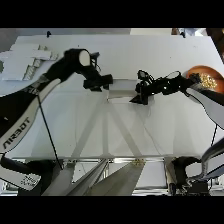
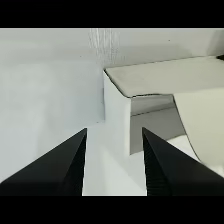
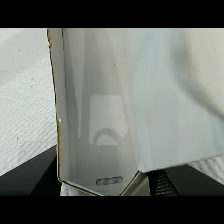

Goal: Fold the box and place the chain.

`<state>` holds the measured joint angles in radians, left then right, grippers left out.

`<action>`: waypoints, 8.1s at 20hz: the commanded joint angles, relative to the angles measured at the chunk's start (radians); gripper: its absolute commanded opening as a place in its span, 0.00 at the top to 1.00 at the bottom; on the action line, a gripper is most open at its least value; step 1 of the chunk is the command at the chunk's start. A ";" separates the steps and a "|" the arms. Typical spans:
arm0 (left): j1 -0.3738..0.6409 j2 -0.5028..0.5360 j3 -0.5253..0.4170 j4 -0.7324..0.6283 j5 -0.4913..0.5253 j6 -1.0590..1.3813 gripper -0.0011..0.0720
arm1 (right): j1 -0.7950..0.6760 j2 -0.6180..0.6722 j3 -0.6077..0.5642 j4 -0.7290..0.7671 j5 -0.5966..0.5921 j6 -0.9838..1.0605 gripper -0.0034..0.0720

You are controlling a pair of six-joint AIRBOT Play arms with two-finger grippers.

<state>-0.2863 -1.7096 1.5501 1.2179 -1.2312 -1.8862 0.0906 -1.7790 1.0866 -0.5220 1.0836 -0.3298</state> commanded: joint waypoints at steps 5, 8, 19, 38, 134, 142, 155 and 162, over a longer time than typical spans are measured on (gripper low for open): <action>0.181 0.167 -0.222 -0.133 0.183 0.955 0.44 | 0.001 0.000 0.000 0.000 0.001 0.000 0.51; 0.230 0.208 -0.412 -0.354 0.240 1.607 0.42 | 0.001 0.000 0.000 0.000 0.001 0.000 0.51; 0.214 0.007 -0.525 -0.840 0.168 2.382 0.02 | 0.001 0.000 0.000 0.000 0.001 0.000 0.51; 0.240 -0.111 -0.376 -0.843 0.044 2.350 0.02 | 0.001 0.000 0.000 0.000 0.001 0.000 0.51; 0.107 -0.124 -0.359 -0.757 0.233 2.202 0.52 | 0.070 0.086 0.001 0.075 -0.309 0.360 0.94; 0.107 -0.124 -0.359 -0.757 0.233 2.202 0.52 | 0.051 0.340 0.001 0.106 -0.257 0.359 0.94; 0.107 -0.124 -0.359 -0.756 0.233 2.202 0.52 | -0.020 0.248 0.001 -0.450 -0.009 0.321 0.29; 0.107 -0.124 -0.359 -0.757 0.233 2.202 0.52 | 0.040 0.153 0.001 -0.391 -0.062 0.319 0.30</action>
<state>-0.1799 -1.8336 1.1904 0.4610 -0.9989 0.3157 0.1104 -1.5990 1.0874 -0.9394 1.0435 -0.0067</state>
